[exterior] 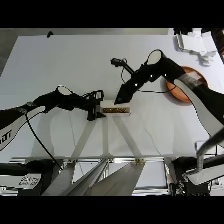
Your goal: Fold the box and place the chain.
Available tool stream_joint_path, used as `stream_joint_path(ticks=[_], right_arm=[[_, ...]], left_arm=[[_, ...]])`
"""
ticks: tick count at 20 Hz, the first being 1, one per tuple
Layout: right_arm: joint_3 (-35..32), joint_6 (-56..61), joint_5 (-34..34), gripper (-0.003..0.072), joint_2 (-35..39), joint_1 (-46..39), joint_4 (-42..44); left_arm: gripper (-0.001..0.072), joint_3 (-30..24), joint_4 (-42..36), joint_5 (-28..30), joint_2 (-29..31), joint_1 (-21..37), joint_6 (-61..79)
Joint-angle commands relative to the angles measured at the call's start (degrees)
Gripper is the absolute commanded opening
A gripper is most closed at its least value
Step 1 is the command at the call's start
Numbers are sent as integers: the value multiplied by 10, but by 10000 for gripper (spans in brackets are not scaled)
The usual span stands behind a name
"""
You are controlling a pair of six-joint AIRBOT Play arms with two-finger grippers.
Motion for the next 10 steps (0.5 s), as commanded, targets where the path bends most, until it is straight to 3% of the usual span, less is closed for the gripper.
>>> stream_joint_path(ticks=[1, 6, 7, 9, 10], right_arm=[[-107, -99, -131, 410, 71, 35, -31], [-203, -158, -321, 398, 151, 72, -31], [-212, -159, -326, 395, 156, 75, -31], [-226, -165, -323, 294, 156, 78, -31], [-234, -165, -327, 290, 156, 79, -30]], left_arm=[[117, 0, 0, 0, 0, 0, 0], [117, 0, 0, 0, 0, 0, 0], [117, 0, 0, 0, 0, 0, 0], [117, 0, 0, 0, 0, 0, 0], [117, 0, 0, 0, 0, 0, 0]])
